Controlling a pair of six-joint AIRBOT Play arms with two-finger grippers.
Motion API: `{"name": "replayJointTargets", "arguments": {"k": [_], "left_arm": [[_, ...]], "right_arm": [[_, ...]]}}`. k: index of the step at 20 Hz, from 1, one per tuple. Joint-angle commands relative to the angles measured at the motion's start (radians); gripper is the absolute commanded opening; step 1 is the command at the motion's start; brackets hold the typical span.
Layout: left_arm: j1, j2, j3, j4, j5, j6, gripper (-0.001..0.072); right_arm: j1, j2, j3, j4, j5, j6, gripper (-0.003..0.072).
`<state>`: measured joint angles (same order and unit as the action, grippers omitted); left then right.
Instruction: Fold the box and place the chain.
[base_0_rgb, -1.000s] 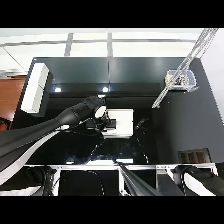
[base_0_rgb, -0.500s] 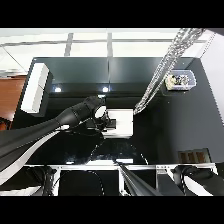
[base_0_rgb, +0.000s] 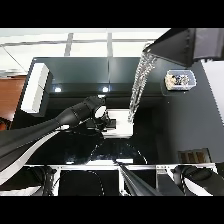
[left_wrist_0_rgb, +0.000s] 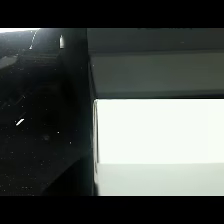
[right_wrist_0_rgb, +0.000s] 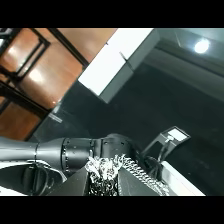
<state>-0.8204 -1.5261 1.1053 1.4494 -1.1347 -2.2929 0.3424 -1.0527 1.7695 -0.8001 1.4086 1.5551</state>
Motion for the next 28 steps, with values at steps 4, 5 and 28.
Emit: {"name": "replayJointTargets", "arguments": {"k": [4, 5, 28], "left_arm": [[0.001, 0.000, 0.000, 0.000, 0.000, 0.000, 0.0022], [0.001, 0.000, 0.000, 0.000, 0.000, 0.000, 0.0022], [0.001, 0.000, 0.000, 0.000, 0.000, 0.000, 0.0022]], "right_arm": [[0.023, -0.002, -0.049, -0.005, -0.004, 0.001, 0.0012], [0.022, -0.002, -0.048, -0.004, -0.027, 0.001, 0.0011], [0.136, 0.000, -0.387, -0.081, -0.042, -0.014, 0.0012]]}}
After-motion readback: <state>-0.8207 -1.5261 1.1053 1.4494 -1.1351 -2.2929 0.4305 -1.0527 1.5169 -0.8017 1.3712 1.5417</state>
